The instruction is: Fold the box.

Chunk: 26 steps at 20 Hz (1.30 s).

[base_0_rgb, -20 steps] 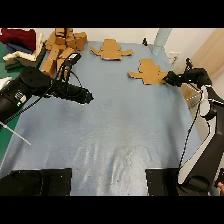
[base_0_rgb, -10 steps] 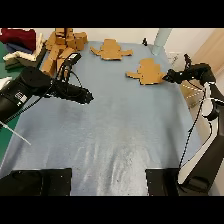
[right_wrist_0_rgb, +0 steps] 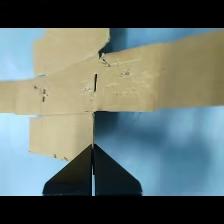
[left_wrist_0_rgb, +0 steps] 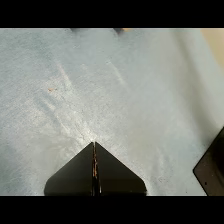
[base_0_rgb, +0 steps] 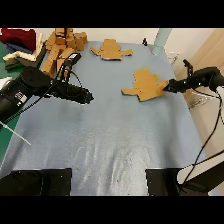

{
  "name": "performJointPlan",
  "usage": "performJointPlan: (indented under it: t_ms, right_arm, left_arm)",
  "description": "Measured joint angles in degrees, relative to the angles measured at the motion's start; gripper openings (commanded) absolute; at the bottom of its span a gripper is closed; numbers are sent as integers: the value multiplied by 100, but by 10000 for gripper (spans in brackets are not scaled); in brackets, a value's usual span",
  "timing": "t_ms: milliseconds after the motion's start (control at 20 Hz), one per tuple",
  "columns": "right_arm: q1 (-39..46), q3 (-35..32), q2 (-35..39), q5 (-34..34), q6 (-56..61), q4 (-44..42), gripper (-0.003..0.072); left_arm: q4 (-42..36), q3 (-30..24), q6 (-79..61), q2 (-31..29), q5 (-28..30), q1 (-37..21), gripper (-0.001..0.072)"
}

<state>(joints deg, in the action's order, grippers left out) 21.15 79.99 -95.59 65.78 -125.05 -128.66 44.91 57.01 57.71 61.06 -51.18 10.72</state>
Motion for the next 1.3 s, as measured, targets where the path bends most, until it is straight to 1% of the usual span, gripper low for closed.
performJointPlan:
  t_ms: [100,250,300,350,400,450,550,650,700,850,950,1100,1300]
  right_arm:
    - [2,-1023,734,-256,-39,289,-3]
    - [2,-2293,1683,-494,-61,566,3]
    - [2,-2662,1961,-544,-61,636,69]
    - [2,-2964,2175,-553,-55,699,238]
    - [2,-3206,2341,-551,-33,721,298]
    - [0,-3427,2472,-527,35,754,298]
    - [11,-3622,2612,-461,203,831,299]
    - [59,-3567,2684,-433,363,894,299]
    - [116,-3436,2712,-463,474,955,299]
    - [420,-2824,2623,-535,741,1154,299]
    - [713,-2295,2334,-470,841,1233,299]
    - [1038,-1591,1687,-76,874,1231,299]
    - [1182,-1152,905,310,605,1084,299]
  left_arm:
    - [-2,0,0,0,0,0,11]
    - [-2,0,0,0,0,0,11]
    - [0,0,0,0,2,0,11]
    - [0,0,-2,0,2,0,11]
    - [0,0,0,0,2,0,11]
    - [-2,0,0,0,2,0,10]
    - [-2,0,0,0,2,0,11]
    - [2,0,0,0,2,0,11]
    - [0,0,0,0,2,0,11]
    - [0,0,0,0,0,0,11]
    - [-2,0,0,0,0,0,11]
    - [0,0,0,0,4,0,11]
    - [-4,0,0,0,76,0,10]
